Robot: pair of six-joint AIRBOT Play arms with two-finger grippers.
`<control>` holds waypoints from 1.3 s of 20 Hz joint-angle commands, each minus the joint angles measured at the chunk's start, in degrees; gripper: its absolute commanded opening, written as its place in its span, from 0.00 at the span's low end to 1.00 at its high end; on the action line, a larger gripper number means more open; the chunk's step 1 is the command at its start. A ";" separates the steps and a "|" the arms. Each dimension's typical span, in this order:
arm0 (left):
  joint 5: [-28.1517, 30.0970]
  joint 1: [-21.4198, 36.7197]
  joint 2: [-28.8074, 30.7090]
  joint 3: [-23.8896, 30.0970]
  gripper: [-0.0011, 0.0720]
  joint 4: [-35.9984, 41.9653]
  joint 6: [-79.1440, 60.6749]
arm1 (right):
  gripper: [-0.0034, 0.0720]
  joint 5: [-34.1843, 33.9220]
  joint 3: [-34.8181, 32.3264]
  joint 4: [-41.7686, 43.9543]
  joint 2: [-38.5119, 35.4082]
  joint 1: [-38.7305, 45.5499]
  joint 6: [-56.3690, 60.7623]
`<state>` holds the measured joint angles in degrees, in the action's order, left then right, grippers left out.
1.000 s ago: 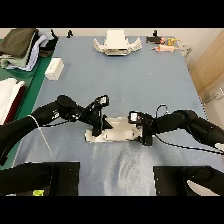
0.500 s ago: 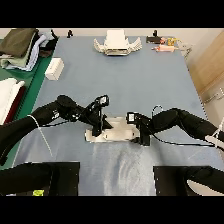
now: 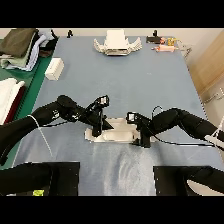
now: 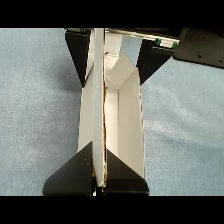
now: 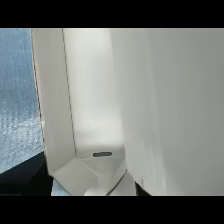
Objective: Fold the box.
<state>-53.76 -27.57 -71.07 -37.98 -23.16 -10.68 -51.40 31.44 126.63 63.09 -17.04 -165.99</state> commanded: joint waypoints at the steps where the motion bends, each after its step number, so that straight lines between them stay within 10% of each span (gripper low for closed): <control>1: 0.17 0.04 0.04 -0.04 0.03 0.00 0.04 | 1.00 -0.22 0.02 -0.87 0.04 -0.07 0.57; 26: 0.17 0.04 0.04 -0.04 0.03 0.00 0.04 | 0.96 4.44 -0.94 4.81 0.04 0.31 -5.97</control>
<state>-53.58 -27.57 -71.07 -37.98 -23.14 -10.63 -48.77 30.76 129.03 63.13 -16.80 -170.74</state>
